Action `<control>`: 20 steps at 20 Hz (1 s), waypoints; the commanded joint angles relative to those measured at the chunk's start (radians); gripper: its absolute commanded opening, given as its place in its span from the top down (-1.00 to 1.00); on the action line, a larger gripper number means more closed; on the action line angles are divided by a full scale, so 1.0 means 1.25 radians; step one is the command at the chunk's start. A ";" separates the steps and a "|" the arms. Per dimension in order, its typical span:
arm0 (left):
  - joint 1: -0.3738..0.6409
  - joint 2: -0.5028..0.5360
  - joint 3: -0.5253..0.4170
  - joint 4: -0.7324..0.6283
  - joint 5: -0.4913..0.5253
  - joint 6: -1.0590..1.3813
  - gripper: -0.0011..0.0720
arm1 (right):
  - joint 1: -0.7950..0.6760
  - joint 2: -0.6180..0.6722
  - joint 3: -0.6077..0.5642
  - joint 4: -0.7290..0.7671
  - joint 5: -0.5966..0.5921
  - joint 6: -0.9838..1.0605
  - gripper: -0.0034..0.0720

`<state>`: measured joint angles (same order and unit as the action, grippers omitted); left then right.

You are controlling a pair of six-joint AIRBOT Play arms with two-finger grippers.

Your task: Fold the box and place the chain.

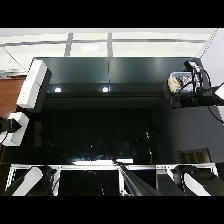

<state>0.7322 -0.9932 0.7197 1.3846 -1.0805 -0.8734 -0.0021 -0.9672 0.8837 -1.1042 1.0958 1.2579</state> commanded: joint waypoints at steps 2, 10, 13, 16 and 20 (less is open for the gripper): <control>-0.022 -0.126 0.042 -0.051 0.097 0.049 0.06 | 0.000 -0.001 0.001 0.062 -0.001 0.009 0.87; -0.099 -0.264 0.209 -0.054 0.118 0.037 -0.97 | 0.002 -0.001 0.001 0.102 0.018 0.036 0.87; -0.133 -0.258 0.334 -0.056 0.069 -0.011 -0.97 | 0.002 -0.001 0.001 0.102 0.016 0.035 0.87; -0.189 -0.258 0.477 -0.090 -0.038 -0.070 -0.96 | 0.014 -0.003 0.001 0.100 -0.038 0.028 0.87; -0.288 -0.236 0.526 -0.278 -0.149 -0.253 0.91 | 0.087 -0.032 -0.007 0.057 -0.148 -0.002 0.87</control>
<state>0.4519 -1.3041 1.3224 1.1938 -1.1618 -1.0367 0.0563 -0.9871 0.8818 -0.9920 1.0130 1.2781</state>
